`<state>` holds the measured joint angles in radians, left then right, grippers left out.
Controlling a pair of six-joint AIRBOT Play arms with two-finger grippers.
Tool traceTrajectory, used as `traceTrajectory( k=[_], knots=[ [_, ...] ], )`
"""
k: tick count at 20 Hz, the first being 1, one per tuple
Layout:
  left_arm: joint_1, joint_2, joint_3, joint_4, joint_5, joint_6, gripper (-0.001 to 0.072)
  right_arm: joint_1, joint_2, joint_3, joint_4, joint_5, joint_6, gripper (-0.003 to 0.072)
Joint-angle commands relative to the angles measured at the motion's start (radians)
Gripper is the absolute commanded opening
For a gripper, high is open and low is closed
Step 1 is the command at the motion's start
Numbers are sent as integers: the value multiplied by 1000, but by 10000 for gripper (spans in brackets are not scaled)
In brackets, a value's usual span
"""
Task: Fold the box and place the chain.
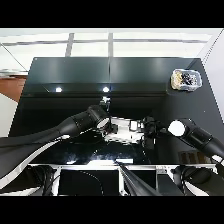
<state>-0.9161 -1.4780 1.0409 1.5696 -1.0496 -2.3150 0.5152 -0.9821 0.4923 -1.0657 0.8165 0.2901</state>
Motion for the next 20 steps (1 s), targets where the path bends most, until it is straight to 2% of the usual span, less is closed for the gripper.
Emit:
traceTrajectory(
  k=[1,2,4,6,7,8,14,18,19,20],
  knots=[
    [1,0,0,16,0,-13,27,1,-7,0,30,16,-14,712],
    [1,0,0,16,0,-13,27,1,-8,0,47,15,-18,711],
    [1,0,0,16,0,-13,27,1,-8,0,90,8,-26,543],
    [1,0,0,16,-1,-13,27,1,-8,0,89,-14,-29,542],
    [1,0,0,16,-1,-13,27,1,-8,0,90,-18,-29,408],
    [1,0,0,16,-1,-13,27,1,-8,0,92,-14,-29,339],
    [1,0,0,14,-1,-13,27,31,-32,0,160,-21,-28,336],
    [0,0,0,11,-2,-13,27,75,-74,0,220,-113,-28,336],
    [1,0,0,11,-2,-13,27,76,-83,0,229,-126,-27,281],
    [1,0,0,11,-3,-13,27,76,-86,0,228,-132,-27,194]
  ],
)
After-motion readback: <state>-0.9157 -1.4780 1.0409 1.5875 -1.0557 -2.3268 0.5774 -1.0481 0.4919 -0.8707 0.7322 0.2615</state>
